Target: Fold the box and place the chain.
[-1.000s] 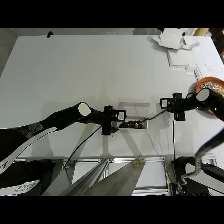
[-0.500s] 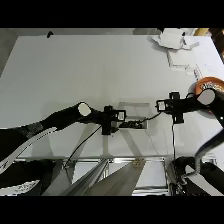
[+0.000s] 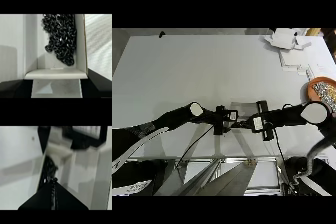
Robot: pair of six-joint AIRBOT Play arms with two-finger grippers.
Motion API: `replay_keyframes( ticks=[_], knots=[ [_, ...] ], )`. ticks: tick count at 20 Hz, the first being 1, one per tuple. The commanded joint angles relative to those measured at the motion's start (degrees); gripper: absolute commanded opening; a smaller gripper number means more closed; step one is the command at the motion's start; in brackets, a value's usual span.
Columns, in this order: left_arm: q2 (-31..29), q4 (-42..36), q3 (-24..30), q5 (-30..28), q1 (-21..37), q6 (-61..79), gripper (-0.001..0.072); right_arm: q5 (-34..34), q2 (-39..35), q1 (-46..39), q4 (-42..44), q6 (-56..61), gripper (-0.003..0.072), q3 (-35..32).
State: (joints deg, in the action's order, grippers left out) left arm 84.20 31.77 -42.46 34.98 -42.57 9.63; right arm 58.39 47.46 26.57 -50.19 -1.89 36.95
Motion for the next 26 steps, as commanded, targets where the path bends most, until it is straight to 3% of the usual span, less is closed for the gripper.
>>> replay_keyframes(
  ticks=[1, 6, 10, 18, 22, 26],
  knots=[
    [0.0, 0.0, 0.0, 0.0, 0.0, 0.0, 0.0252, -6.9, -0.2, 6.7, 4.1, 0.6, 0.0016, 0.1],
    [0.0, 0.0, 0.0, 0.0, 0.0, 0.0, 0.0252, -8.5, 3.4, 7.7, 1.8, 3.8, 0.0018, 0.0],
    [0.0, 0.0, 0.0, 0.0, 0.0, 0.0, 0.0252, -9.6, 2.9, 5.8, -6.4, 5.9, 0.0202, 0.1],
    [0.0, 0.0, 0.0, 0.0, 0.0, 0.0, 0.0252, -1.5, 0.1, -17.1, -26.3, 4.6, 0.0202, 0.0],
    [0.0, 0.0, 0.0, 0.0, 0.0, 0.0, 0.0252, -1.5, 4.3, -27.9, -28.0, -5.6, 0.0198, 0.0],
    [0.0, 0.0, 0.0, 0.0, 0.0, 0.0, 0.0252, -3.2, 12.4, -30.9, -28.1, -6.0, 0.0198, 0.0]
  ],
)
